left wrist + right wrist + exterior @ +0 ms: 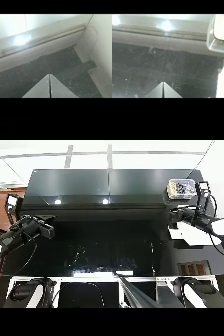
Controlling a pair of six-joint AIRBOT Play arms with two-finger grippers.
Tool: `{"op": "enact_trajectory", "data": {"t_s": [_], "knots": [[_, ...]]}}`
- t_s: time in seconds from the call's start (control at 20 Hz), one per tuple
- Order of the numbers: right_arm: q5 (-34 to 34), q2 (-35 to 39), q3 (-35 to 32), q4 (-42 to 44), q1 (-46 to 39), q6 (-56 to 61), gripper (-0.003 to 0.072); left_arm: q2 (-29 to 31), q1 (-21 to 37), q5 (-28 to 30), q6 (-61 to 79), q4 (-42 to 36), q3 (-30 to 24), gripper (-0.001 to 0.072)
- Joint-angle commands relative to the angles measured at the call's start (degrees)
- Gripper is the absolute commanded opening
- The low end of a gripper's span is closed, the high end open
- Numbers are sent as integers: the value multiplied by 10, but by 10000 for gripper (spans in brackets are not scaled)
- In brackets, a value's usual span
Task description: Fold the box and place the chain.
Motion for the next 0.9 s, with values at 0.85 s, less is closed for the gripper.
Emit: {"op": "enact_trajectory", "data": {"t_s": [0.85], "knots": [[-63, 0, 0, 31, 1, 8, 10, 0, 0, 12, 0, -28, 0, 25]]}}
